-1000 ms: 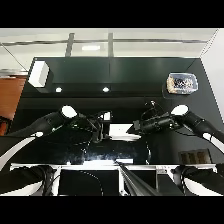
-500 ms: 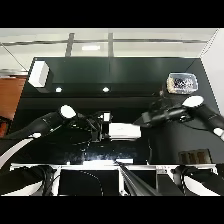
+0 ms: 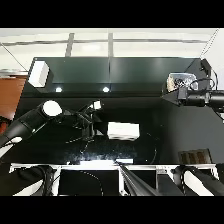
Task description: Fold the box and place the chain.
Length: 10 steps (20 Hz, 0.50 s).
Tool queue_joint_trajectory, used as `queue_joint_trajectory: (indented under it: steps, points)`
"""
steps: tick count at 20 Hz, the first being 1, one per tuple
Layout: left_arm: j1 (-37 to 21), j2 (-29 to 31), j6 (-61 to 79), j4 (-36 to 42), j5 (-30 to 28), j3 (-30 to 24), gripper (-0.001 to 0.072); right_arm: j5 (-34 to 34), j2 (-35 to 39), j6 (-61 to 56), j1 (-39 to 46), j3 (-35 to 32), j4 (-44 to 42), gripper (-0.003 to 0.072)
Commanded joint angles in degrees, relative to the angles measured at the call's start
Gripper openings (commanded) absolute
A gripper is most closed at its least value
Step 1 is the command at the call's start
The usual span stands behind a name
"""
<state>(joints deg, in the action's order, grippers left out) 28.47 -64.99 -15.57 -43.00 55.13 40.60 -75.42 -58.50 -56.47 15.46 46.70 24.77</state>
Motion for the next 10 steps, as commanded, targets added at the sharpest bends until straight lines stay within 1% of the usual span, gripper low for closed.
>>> queue_joint_trajectory:
  steps: [1, 6, 9, 10]
  points:
    - [4.52, -2.60, -4.39, 1.49, 0.20, 4.94, 0.0707, -0.02, 0.48, -0.02, 1.90, 0.42, 0.37, 0.0010]
    - [12.17, -15.28, -2.21, 2.05, -1.01, 15.82, 0.0707, -0.26, 0.48, -0.02, 1.90, 0.39, 1.01, 0.0010]
    - [14.69, -19.61, 0.20, 1.51, -3.63, 18.53, 0.0699, -0.35, 0.48, 0.35, 1.90, 0.37, 1.03, 0.0010]
    - [14.71, -20.87, 0.17, 1.55, -3.32, 18.88, 0.0699, -0.48, 0.48, 0.76, 1.90, 0.37, 1.05, 0.0010]
